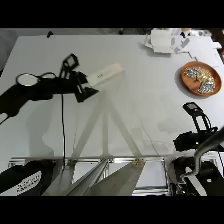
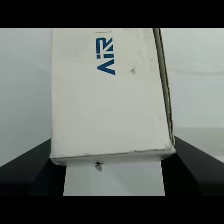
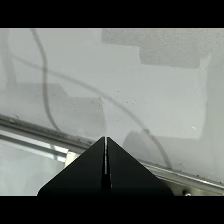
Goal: Fold the box and place the chain.
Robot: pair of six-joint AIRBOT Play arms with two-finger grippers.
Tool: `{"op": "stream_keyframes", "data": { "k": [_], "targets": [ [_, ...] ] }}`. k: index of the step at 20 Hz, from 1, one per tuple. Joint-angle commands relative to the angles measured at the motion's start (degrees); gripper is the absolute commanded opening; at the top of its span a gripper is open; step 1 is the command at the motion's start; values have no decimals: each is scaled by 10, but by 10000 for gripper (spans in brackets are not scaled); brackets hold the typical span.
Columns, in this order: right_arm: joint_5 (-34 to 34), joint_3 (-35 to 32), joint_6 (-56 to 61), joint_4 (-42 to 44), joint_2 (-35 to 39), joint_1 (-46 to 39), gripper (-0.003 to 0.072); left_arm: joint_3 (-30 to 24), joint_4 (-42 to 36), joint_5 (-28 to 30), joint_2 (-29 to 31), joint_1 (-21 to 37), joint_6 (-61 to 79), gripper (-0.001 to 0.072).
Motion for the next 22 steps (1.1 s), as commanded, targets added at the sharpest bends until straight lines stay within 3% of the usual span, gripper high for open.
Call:
{"op": "stream_keyframes", "data": {
  "k": [1,5,9,14,17,22],
  "targets": [
    [0,0,0,0,0,0,21,0,108,-10,68,87,-180,0],
    [0,0,0,0,0,0,21,-2,166,-19,114,180,-297,0],
    [0,0,0,0,0,0,21,-36,228,-20,117,243,-369,0],
    [0,0,0,0,0,0,21,-132,280,44,116,289,-388,0],
    [0,0,0,0,0,0,21,-184,360,99,116,301,-436,0],
    [0,0,0,0,0,0,21,-209,508,133,117,301,-543,0]
  ]
}}
